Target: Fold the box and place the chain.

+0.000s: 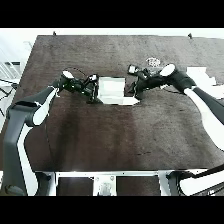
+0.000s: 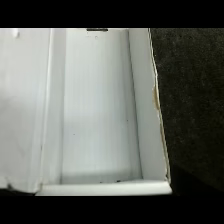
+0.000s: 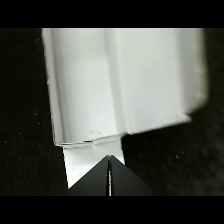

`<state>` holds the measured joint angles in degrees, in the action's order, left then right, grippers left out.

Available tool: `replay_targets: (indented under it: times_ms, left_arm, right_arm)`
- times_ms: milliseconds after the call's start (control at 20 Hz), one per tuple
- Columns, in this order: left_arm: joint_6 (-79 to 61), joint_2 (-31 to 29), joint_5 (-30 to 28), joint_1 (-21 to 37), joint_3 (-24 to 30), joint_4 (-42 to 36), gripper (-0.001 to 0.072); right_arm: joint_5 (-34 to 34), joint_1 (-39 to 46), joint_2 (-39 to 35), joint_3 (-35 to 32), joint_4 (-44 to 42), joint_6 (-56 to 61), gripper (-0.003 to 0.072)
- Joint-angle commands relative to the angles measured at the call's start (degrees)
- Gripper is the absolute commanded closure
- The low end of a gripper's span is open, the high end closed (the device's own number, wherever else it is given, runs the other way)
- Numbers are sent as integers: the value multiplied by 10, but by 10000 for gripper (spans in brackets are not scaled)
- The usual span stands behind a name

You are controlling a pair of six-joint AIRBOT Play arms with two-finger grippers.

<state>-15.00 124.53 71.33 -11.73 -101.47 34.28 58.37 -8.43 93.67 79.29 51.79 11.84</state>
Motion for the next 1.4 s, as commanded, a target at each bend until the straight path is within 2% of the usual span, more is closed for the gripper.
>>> replay_targets:
  times_ms: [0,200,350,500,700,950,1100,1350]
  left_arm:
    - [0,0,0,1,0,0,230]
    - [0,0,0,1,0,0,229]
    - [0,0,0,1,0,0,230]
    - [0,0,0,1,0,0,229]
    - [0,0,0,1,0,0,229]
    - [0,0,0,1,0,0,229]
    - [0,0,0,1,0,0,229]
    - [0,0,0,1,0,0,230]
  right_arm:
    - [11,41,-59,-1,-13,148,675]
    - [28,128,-84,-14,-37,306,675]
    - [25,171,-81,-70,-38,386,675]
    - [12,174,-50,-120,-59,407,675]
    - [9,174,29,-124,-141,407,675]
    - [-4,131,82,-124,-183,404,675]
    - [-44,84,87,-121,-188,409,675]
    - [-49,35,89,-91,-188,411,675]
